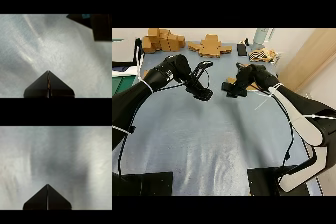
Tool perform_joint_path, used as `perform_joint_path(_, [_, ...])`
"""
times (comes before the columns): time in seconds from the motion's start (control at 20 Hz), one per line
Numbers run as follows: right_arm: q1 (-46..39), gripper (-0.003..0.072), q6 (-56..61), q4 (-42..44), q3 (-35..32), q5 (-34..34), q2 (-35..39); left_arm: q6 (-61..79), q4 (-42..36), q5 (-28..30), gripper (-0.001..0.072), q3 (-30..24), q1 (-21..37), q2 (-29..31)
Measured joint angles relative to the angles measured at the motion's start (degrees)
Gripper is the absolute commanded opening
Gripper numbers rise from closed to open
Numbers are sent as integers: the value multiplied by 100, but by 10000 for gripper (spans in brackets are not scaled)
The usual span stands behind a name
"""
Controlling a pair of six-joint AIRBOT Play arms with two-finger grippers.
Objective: Fold the box.
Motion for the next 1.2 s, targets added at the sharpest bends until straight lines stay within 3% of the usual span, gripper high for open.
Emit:
perform_joint_path(0.05, [-177, 47, -35, -210, 144, -59, -15, -42, -15, 35, 13, 0, 0, -9])
perform_joint_path(0.15, [-726, 253, -221, -599, 568, -173, -70, -155, -70, 72, 14, 0, 0, -33])
perform_joint_path(0.2, [-1091, 287, -367, -726, 824, -225, -118, -188, -96, 76, 14, 0, 0, -50])
perform_joint_path(0.35, [-2291, 287, -782, -769, 1598, -273, -461, -256, -151, 63, 14, 0, 0, -103])
perform_joint_path(0.45, [-3119, 294, -1088, -280, 2072, -273, -872, -319, -190, 17, 15, 0, 0, -133])
perform_joint_path(0.5, [-3499, 387, -1272, 162, 2282, -273, -1119, -363, -214, -26, 15, 0, 0, -146])
perform_joint_path(0.55, [-3873, 389, -1519, 743, 2496, -273, -1397, -409, -240, -50, 17, 0, 0, -151])
perform_joint_path(0.6, [-4170, 389, -1733, 1325, 2677, -271, -1655, -442, -260, -74, 120, 0, 0, -157])
perform_joint_path(0.65, [-4430, 389, -1930, 1864, 2861, -267, -1917, -472, -275, -101, 414, 0, 0, -162])
perform_joint_path(0.7, [-4614, 389, -2085, 2256, 3012, -219, -2144, -516, -302, -105, 464, 0, 0, -162])
perform_joint_path(0.9, [-4852, 389, -2686, 3132, 3327, 48, -2817, -761, -433, -66, 464, 0, 0, -168])
perform_joint_path(1.2, [-4597, 388, -3209, 3456, 3427, 527, -3292, -883, -723, 17, 464, 0, 0, -170])
